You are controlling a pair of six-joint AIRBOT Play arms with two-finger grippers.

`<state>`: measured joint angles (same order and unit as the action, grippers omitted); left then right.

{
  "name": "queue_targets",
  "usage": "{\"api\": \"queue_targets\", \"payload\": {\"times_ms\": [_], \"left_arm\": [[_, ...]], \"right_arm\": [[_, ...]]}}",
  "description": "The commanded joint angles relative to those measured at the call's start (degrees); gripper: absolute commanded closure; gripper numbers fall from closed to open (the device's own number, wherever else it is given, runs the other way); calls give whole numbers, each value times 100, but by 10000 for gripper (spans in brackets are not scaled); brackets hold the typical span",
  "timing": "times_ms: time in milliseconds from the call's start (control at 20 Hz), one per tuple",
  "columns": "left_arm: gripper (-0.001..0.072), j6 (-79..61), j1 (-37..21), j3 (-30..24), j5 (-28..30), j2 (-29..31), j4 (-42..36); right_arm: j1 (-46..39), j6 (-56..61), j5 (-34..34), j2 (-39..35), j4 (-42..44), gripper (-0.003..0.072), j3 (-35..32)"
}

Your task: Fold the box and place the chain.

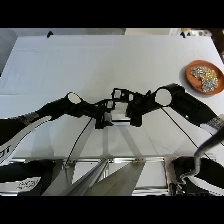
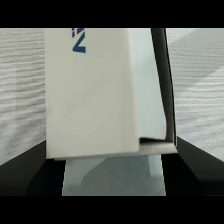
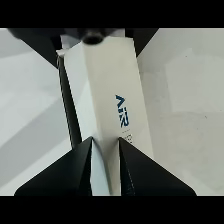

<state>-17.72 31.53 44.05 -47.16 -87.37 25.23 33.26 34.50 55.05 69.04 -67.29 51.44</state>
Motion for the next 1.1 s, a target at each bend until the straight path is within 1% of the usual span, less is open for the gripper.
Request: {"api": "queue_targets", "payload": {"times_ms": [0, 150, 350, 450, 500, 650, 700, 750, 800, 1050], "left_arm": [[376, -7, 0, 0, -22, 2, 9], [376, -7, 0, 0, -20, 2, 9], [376, -7, 0, 0, -22, 2, 11], [376, -7, 0, 0, -22, 2, 9], [376, -7, 0, 0, -20, 2, 9], [376, -7, 0, 0, -20, 2, 9], [376, -7, 0, 0, -22, 2, 9], [376, -7, 0, 0, -20, 2, 9], [376, -7, 0, 0, -20, 2, 9], [376, -7, 0, 0, -22, 2, 9]], "right_arm": [[0, 0, -44, 2, 2, 534, -37], [0, 2, -70, 2, 4, 533, -192], [0, 273, -291, 2, 42, 532, -376], [0, 273, -199, 2, 52, 520, -415], [0, 273, -127, 2, 52, 489, -433], [0, 286, 17, -17, 55, 483, -459], [0, 321, -20, -68, 68, 459, -459], [-4, 323, -79, -144, 129, 347, -457], [-13, 323, -153, -234, 227, 286, -457], [-11, 431, -378, -531, 520, 280, -457]]}}
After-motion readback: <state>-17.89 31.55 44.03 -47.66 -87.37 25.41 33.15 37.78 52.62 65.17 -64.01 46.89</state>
